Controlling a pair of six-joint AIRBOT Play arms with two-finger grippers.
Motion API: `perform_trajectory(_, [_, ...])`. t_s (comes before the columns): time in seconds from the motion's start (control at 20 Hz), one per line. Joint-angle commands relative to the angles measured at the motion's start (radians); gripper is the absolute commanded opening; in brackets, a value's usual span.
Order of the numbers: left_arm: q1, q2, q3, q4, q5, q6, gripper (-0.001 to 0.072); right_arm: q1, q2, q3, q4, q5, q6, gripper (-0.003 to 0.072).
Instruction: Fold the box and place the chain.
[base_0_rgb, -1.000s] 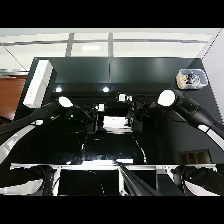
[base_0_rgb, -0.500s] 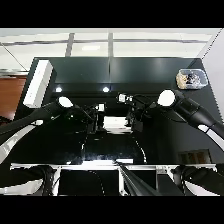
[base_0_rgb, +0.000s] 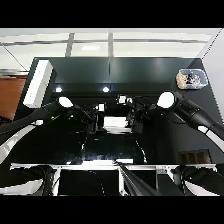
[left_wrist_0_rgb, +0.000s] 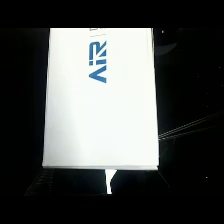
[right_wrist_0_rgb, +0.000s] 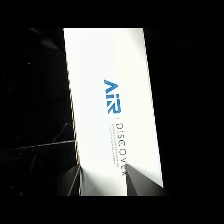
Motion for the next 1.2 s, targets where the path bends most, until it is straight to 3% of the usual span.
perform_trajectory(0.0, [0.0,-0.001,0.001,0.0,0.0,0.0,0.0407,0.0,0.016,0.008,0.001,0.008,0.003,0.0312])
perform_trajectory(0.25, [0.0,-0.001,0.001,0.0,0.0,0.0,0.0407,-0.019,0.063,0.011,0.0,0.019,0.062,0.0312])
perform_trajectory(0.45, [0.0,-0.001,0.001,0.0,0.0,0.0,0.0407,-0.101,0.113,0.009,0.003,0.133,0.39,0.0303])
perform_trajectory(0.5, [0.0,-0.001,0.001,0.0,0.0,0.0,0.0407,-0.138,0.112,-0.011,0.04,0.169,0.496,0.0079])
perform_trajectory(0.55, [0.0,-0.001,0.001,0.0,0.0,0.0,0.0407,-0.171,0.112,-0.039,0.106,0.201,0.492,0.0008])
perform_trajectory(0.65, [0.0,-0.001,0.001,0.0,0.0,0.0,0.0407,-0.225,0.112,-0.106,0.272,0.207,0.472,0.0005])
perform_trajectory(0.85, [0.0,-0.001,0.001,0.0,0.0,0.0,0.0407,-0.214,0.092,-0.232,0.635,0.066,0.485,0.0005])
perform_trajectory(1.15, [0.0,-0.001,0.001,0.0,0.001,0.0,0.0407,-0.161,-0.01,-0.24,0.649,-0.04,0.526,0.0006])
